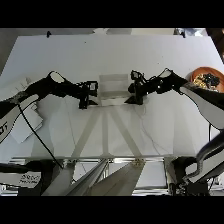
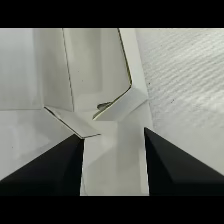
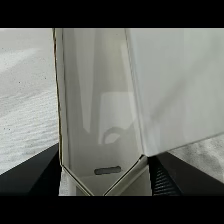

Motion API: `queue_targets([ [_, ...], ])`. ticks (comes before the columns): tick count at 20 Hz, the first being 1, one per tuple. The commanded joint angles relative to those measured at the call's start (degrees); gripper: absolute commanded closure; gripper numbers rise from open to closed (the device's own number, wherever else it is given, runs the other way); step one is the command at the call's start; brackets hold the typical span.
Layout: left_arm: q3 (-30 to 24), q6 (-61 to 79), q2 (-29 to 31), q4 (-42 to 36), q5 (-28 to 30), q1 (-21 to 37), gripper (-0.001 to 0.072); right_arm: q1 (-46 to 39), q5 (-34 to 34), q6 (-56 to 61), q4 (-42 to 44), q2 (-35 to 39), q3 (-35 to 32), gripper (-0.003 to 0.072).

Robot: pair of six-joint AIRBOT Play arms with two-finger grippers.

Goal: Fold the box and place the chain.

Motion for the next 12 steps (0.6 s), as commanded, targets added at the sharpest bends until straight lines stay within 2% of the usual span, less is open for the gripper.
queue_targets([
  [1, 0.0, 1.9, 0.0, -2.7, 2.2, 0.0, 0.0322, 0.0, 0.0, 0.0, 0.0, 0.0, 0.1, 0.0228],
  [6, 0.0, 3.3, 0.0, -5.9, 2.6, -0.1, 0.0325, 0.0, 0.0, 0.0, 0.0, 0.0, 0.1, 0.0228],
  [8, 0.0, 3.3, 0.0, -6.1, 2.1, -0.1, 0.0381, 0.0, 0.0, 0.0, 0.0, 0.0, 0.1, 0.0228],
  [11, 0.0, 3.3, 0.0, -5.7, 0.1, -0.1, 0.0376, 0.0, 0.0, 0.0, 0.0, 0.0, 0.1, 0.0228],
  [12, 0.0, 3.2, 0.0, -5.6, -0.2, -0.1, 0.0350, 0.0, 0.0, 0.0, 0.0, 0.0, 0.1, 0.0228],
])
